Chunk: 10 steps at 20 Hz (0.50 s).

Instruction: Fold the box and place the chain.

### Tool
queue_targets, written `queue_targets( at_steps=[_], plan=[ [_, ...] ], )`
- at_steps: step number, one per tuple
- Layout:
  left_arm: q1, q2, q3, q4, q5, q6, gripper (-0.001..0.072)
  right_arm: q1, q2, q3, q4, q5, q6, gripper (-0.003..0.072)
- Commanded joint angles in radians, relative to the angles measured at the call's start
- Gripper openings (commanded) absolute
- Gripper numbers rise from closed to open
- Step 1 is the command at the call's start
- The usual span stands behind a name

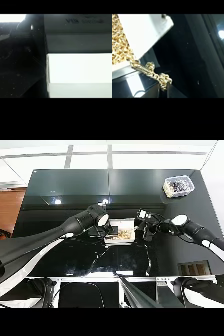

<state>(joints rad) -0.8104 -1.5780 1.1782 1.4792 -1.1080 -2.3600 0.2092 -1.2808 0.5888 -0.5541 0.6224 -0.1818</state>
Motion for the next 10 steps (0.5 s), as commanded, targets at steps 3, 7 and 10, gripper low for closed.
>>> queue_targets(
  at_steps=[3,7,10],
  plan=[
    [0.001,0.0,0.0,0.0,0.0,0.0,0.0031,0.0,0.145,0.001,-0.063,0.002,0.27,0.0019],
    [0.001,0.0,0.0,0.0,0.0,0.0,0.0031,-0.026,0.408,0.015,-0.154,0.098,0.537,0.002],
    [0.001,0.0,0.0,0.0,0.0,0.0,0.0031,-0.029,0.553,0.039,-0.069,0.171,0.689,0.0019]
  ],
)
